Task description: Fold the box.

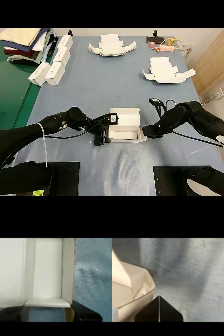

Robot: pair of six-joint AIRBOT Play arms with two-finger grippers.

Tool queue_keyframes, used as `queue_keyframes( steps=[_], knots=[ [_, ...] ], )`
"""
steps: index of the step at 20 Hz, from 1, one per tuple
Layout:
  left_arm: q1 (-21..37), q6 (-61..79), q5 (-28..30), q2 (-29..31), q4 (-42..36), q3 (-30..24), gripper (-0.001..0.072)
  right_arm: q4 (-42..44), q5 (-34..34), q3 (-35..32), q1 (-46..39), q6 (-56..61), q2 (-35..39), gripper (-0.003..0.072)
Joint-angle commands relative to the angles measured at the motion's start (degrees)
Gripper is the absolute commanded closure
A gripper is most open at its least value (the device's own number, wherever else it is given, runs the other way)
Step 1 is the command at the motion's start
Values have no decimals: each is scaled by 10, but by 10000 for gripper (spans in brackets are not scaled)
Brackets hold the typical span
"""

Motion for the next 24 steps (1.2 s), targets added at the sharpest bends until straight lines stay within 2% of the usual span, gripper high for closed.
queue_keyframes(
  steps=[1, 2, 3, 10, 11, 12, 18, 22, 24],
  knots=[
    [0, 0, 0, 0, 0, 0, 187, 19, -3, 23, 4, -11, 15, 633],
    [0, 0, 0, 0, 0, 0, 187, 19, -6, 33, 4, -11, 17, 489],
    [0, 0, 0, 0, 0, 0, 187, 19, -13, 42, 4, -11, 17, 441],
    [0, 0, 0, 0, 0, 0, 187, 23, -32, 59, 4, -11, 16, 436],
    [0, 0, 0, 0, 0, 0, 187, 28, -32, 59, 4, -11, 16, 285],
    [0, 0, 0, 0, 0, 0, 187, 37, -31, 59, 4, -11, 16, 203],
    [0, 0, 0, 0, 0, 0, 187, 22, -10, 60, 68, 3, -40, 216],
    [0, 0, 0, 0, 0, 0, 187, -111, -1, 95, 150, 157, -80, 249],
    [0, 0, 0, 0, 0, 0, 187, -156, -21, 118, 189, 226, -95, 249]
  ],
)
